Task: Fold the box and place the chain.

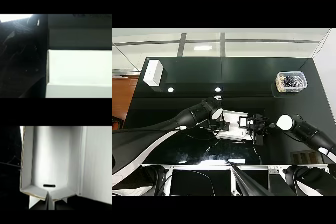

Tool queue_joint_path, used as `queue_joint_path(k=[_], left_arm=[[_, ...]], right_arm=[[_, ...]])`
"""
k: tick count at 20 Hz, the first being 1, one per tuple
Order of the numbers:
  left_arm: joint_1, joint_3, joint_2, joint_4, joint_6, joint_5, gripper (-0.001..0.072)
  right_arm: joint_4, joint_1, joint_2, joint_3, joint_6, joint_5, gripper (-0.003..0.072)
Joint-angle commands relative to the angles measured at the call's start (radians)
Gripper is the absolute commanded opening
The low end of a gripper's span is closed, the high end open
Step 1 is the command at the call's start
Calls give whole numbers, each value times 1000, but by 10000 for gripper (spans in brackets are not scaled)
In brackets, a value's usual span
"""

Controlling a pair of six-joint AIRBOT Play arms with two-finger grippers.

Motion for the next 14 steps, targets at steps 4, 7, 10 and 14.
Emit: queue_joint_path(k=[4,7,10,14], left_arm=[[1,1,0,0,0,-2,28],[1,1,0,0,0,-1,28],[1,1,0,0,0,-3,28],[1,1,0,0,0,-1,28]], right_arm=[[181,24,-18,1,80,-56,81],[278,24,-48,1,85,-57,82],[309,23,-81,1,85,-60,82],[295,23,-81,1,85,-68,82]])
